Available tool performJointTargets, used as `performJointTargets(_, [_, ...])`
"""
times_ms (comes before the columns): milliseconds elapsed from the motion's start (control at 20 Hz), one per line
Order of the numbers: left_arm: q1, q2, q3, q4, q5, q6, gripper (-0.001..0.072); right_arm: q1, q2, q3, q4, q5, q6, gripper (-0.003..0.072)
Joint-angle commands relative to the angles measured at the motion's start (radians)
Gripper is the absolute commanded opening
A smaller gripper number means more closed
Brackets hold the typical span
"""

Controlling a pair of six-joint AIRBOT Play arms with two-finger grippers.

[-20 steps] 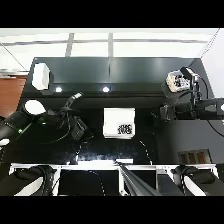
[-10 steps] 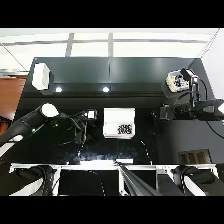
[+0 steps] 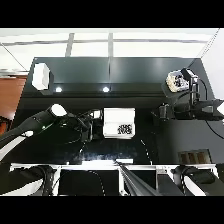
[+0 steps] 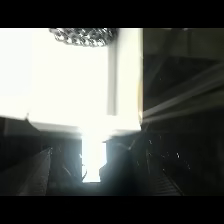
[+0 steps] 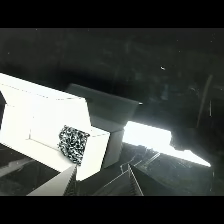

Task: Fold the box and place the chain.

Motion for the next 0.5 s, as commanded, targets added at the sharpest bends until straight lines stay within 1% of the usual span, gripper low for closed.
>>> performJointTargets(0, [-0.015,-0.031,0.017,-0.034,0.016,0.007,0.071,0.001,-0.001,0.0,0.0,-0.005,-0.01,0.0389])
performJointTargets(200, [-0.026,-0.035,0.037,-0.041,0.017,0.01,0.071,0.001,-0.001,0.0,0.0,-0.015,-0.01,0.0389])
performJointTargets(450, [-0.07,-0.048,0.045,-0.041,0.057,0.009,0.0709,0.001,-0.001,0.0,0.0,-0.023,-0.01,0.0389])
